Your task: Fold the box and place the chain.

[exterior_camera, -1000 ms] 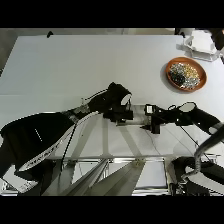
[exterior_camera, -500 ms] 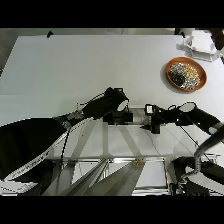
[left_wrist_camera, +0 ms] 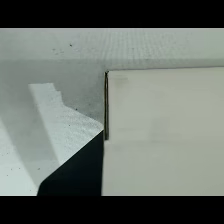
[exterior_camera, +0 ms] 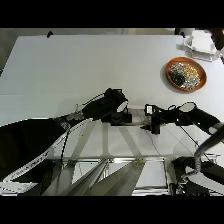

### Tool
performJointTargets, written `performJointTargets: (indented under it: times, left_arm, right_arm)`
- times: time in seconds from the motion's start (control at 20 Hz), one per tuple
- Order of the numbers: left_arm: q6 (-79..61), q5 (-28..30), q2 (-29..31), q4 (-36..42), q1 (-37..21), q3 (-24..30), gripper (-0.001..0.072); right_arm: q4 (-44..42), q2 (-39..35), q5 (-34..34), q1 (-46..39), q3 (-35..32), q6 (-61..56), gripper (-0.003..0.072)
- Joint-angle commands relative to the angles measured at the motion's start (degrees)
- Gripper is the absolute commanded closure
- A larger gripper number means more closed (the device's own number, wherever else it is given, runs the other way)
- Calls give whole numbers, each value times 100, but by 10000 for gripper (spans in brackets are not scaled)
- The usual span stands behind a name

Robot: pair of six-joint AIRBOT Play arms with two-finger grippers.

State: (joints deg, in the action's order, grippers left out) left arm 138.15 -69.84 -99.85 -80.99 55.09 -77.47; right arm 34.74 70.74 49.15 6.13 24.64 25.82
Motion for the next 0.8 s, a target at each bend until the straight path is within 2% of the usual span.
performJointTargets:
  times: [0.0, 0.05, 0.15, 0.2, 0.45, 0.75]
  left_arm:
    - [-9, 42, 4, -81, 2, 2, 700]
    - [-11, 42, 4, -92, 0, 2, 666]
    - [-20, 39, 17, -87, -13, 2, 512]
    - [-46, 44, 48, -98, -24, 2, 499]
    - [-186, 66, 208, -116, -181, 2, 499]
    - [-181, 330, 103, -72, -142, 2, 508]
  right_arm:
    - [-4, -2, -9, -2, 4, -4, 281]
    - [-4, -2, -9, -2, 4, -4, 281]
    - [-4, -2, -9, -2, 4, -4, 281]
    - [-4, -2, -9, -2, 4, -4, 281]
    - [-4, -2, -9, -2, 4, -4, 281]
    - [-4, -2, -9, -2, 4, -4, 281]
